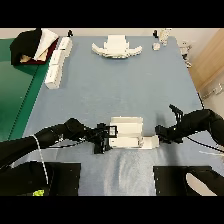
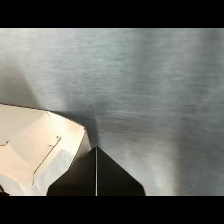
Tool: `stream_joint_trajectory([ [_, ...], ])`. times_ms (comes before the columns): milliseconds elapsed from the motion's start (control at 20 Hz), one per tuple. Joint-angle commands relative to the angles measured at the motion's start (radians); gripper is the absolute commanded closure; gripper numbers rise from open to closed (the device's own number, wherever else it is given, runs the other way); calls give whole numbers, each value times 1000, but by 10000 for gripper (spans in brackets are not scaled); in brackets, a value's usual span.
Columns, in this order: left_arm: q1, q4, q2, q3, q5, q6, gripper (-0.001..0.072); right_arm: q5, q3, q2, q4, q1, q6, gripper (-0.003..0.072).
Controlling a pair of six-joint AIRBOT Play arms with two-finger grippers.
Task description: Fold the box.
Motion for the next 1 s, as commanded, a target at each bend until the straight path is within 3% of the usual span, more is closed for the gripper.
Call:
stream_joint_trajectory([
  [0, 0, 0, 1, 0, 0, 1, 246, 54, -1, 6, 22, 85, -8, 683],
  [150, 0, 0, 1, 0, 0, 0, 246, 97, 0, 6, 24, 153, -6, 683],
  [450, 0, 0, 1, 0, 0, 1, 246, 54, 2, 65, 26, 160, -5, 682],
  [500, 0, 0, 1, 0, 0, 1, 246, 47, 2, 82, 33, 160, -6, 640],
  [600, 0, 0, 1, 0, 0, 1, 247, 46, 2, 109, 49, 160, -6, 449],
  [750, 0, 0, 1, 0, 0, 1, 246, 39, 2, 121, 74, 161, -8, 443],
  [800, 0, 0, 1, 0, 0, 1, 246, 39, 2, 121, 84, 161, -8, 383],
  [850, 0, 0, 1, 0, 0, 1, 246, 40, 2, 121, 101, 161, -8, 213],
  [950, 0, 0, 1, 0, 0, 0, 247, 40, 2, 121, 107, 161, -8, 201],
])
